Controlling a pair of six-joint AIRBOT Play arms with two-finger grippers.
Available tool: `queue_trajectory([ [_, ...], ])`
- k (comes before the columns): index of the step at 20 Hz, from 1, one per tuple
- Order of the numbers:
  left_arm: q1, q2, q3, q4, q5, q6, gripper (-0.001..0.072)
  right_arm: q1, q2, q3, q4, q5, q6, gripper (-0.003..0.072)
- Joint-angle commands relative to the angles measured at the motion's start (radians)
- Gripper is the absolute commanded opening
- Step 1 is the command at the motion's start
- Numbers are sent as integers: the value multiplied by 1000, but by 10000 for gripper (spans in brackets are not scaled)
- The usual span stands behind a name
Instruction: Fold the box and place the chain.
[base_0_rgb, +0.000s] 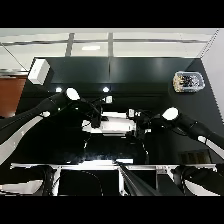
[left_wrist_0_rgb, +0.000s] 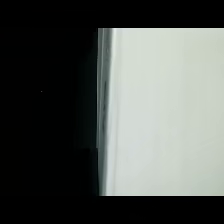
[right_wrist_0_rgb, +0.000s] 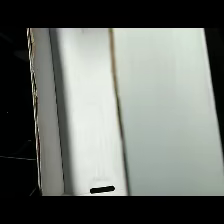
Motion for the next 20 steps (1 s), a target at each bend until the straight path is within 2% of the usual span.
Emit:
queue_trajectory([
  [1,0,0,0,-1,3,-2,28,-1,-20,-1,-1,9,-16,715],
  [6,0,0,0,-1,3,-2,28,-1,-55,0,-32,8,-16,715],
  [20,0,0,0,-1,4,-2,28,-3,-56,0,-61,-14,-11,714],
])
